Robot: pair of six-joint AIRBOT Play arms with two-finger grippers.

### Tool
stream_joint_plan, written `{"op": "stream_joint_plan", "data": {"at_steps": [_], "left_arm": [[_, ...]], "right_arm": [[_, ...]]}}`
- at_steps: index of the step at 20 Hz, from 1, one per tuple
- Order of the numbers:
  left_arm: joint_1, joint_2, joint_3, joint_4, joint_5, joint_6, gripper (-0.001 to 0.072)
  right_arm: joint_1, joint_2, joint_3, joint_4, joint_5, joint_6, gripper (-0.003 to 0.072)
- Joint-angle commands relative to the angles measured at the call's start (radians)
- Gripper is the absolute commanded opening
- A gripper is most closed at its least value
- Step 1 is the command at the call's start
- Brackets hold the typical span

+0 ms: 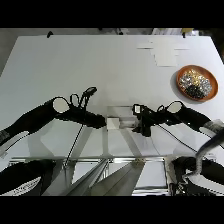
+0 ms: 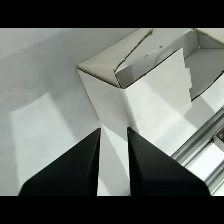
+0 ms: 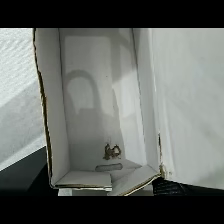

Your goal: Fold the box and place the chain.

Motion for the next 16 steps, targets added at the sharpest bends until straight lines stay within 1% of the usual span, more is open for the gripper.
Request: {"op": "stream_joint_plan", "data": {"at_steps": [1,7,9,11,15,16], "left_arm": [[0.0,0.001,0.001,-0.013,0.002,0.02,0.0219],[0.0,0.001,0.001,-0.04,0.025,0.02,0.0234],[0.0,0.0,0.001,-0.063,0.026,0.042,0.0312],[0.001,0.0,0.001,-0.09,0.027,0.068,0.0322],[0.001,-0.002,0.001,-0.091,0.027,0.068,0.0325],[0.0,-0.003,0.001,-0.091,0.032,0.066,0.0346]], "right_arm": [[0.001,0.001,0.0,0.0,0.0,0.0,0.0297],[0.001,0.001,0.0,0.0,0.0,0.0,0.0297],[0.001,0.001,0.0,0.0,0.0,0.0,0.0297],[0.001,0.001,0.0,0.0,0.0,0.0,0.0297],[0.001,0.001,0.0,0.0,0.0,0.0,0.0297],[0.001,0.001,0.0,0.0,0.0,0.0,0.0297]]}}
